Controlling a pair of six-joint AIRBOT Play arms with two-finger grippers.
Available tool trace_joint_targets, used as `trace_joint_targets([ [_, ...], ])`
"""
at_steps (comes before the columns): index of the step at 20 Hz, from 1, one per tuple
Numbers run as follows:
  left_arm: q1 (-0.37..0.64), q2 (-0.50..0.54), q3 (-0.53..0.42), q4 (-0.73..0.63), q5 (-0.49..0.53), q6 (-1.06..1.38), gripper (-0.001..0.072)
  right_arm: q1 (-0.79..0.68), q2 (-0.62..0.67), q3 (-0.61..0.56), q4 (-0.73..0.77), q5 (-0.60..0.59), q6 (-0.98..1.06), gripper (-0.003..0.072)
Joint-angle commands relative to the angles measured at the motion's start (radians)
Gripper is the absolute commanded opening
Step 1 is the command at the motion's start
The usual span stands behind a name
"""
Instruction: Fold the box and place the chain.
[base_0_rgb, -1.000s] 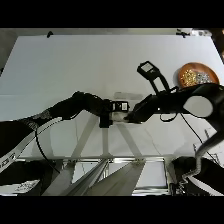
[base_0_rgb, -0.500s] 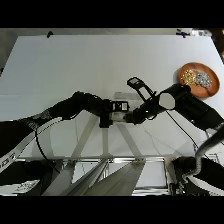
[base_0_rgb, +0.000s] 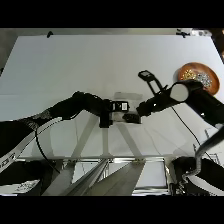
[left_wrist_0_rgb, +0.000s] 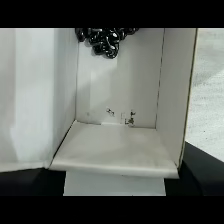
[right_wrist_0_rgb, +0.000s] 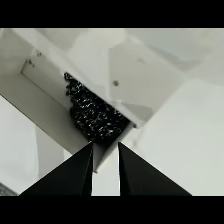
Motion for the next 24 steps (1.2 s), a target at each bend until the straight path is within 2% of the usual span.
trace_joint_targets([
  [1, 0.000, -0.001, 0.001, 0.000, 0.000, 0.000, 0.0353, -0.171, 0.054, 0.000, 0.066, -0.003, -0.077, 0.0058],
  [2, 0.000, 0.000, 0.001, 0.000, 0.000, 0.000, 0.0353, -0.221, 0.045, -0.001, 0.063, -0.017, -0.094, 0.0013],
  [4, 0.000, 0.000, 0.001, 0.000, 0.000, 0.000, 0.0353, -0.283, 0.003, -0.001, 0.068, -0.074, -0.122, 0.0013],
  [7, 0.000, -0.001, 0.001, 0.000, 0.000, 0.000, 0.0353, -0.300, -0.117, 0.000, 0.092, -0.183, -0.164, 0.0011],
  [9, 0.000, -0.001, 0.001, 0.000, 0.001, 0.000, 0.0353, -0.300, -0.226, 0.008, 0.193, -0.214, -0.250, 0.0010],
  [12, 0.000, -0.001, 0.001, 0.000, 0.000, 0.000, 0.0353, -0.300, -0.343, 0.050, 0.380, -0.195, -0.402, 0.0010],
  [15, 0.000, -0.001, 0.001, 0.000, 0.000, 0.000, 0.0353, -0.300, -0.360, 0.062, 0.518, -0.142, -0.542, 0.0009],
  [20, 0.000, -0.001, 0.001, 0.000, 0.000, 0.000, 0.0353, -0.292, -0.360, 0.063, 0.571, -0.018, -0.634, 0.0008],
  [24, 0.000, -0.001, 0.001, 0.000, 0.000, 0.000, 0.0353, -0.292, -0.314, 0.063, 0.569, 0.026, -0.671, 0.0009],
])
